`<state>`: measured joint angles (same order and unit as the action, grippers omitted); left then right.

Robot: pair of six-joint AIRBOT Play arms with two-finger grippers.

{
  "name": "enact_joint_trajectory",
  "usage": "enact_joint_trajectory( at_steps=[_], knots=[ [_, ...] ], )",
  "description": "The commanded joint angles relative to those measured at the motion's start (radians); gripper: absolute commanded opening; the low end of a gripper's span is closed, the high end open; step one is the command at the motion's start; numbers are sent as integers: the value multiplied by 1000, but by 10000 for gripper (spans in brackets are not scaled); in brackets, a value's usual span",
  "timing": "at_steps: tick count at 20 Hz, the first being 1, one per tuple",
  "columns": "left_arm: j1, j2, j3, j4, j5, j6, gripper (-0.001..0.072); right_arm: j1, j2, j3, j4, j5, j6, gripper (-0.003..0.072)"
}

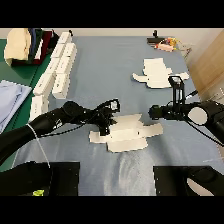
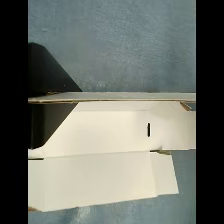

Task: Fold the box.

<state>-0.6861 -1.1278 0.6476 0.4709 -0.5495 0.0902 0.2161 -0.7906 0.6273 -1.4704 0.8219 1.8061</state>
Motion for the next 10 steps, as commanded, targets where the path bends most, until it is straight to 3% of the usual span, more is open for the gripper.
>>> enact_joint_trajectory(
  at_steps=[1,5,10],
  knots=[
    [-2,0,-1,2,-29,-1,15,0,0,1,2,0,1,457],
    [-2,-26,-2,5,-101,-1,15,0,0,1,10,0,1,457],
    [-2,-32,-2,5,-116,-2,15,0,0,1,13,0,1,457]
  ],
)
